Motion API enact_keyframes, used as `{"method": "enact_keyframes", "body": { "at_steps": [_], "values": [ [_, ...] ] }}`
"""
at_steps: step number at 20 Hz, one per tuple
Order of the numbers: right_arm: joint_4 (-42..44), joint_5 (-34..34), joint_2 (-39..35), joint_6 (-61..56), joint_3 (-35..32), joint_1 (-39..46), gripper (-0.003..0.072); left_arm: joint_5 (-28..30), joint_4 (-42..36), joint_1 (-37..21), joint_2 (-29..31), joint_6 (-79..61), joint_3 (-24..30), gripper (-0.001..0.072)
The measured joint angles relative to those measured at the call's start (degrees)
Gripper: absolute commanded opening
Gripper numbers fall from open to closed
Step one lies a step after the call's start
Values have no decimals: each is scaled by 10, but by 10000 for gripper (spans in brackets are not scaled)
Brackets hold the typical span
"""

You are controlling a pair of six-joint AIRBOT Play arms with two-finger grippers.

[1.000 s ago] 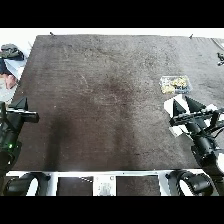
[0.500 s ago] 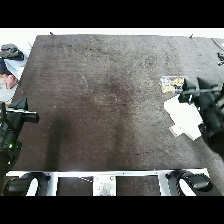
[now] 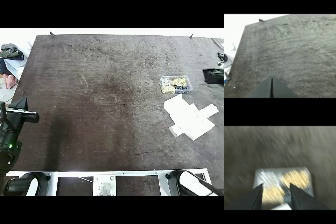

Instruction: Fold the box and place the chain.

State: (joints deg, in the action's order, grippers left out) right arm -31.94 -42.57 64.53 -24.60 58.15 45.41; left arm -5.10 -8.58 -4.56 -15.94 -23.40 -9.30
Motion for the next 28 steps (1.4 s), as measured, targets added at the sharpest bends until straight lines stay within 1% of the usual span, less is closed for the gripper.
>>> {"method": "enact_keyframes", "body": {
  "at_steps": [2,5,10,12,15,20,25,28],
  "values": [
    [-69,-83,52,-44,63,56,400,0,0,0,0,0,0,13],
    [-154,-176,124,-77,147,111,401,0,0,0,0,0,0,14],
    [-295,-320,256,-103,301,141,401,0,0,0,0,0,0,14],
    [-328,-360,302,-110,348,145,401,0,0,0,0,0,0,14],
    [-357,-391,360,-119,399,146,401,0,0,0,0,0,0,13],
    [-376,-406,431,-107,454,148,399,0,0,0,0,0,0,14],
    [-365,-420,485,-87,477,148,398,0,0,0,0,0,0,13],
    [-356,-447,511,-74,481,148,398,0,0,0,0,0,0,14]
  ]
}}
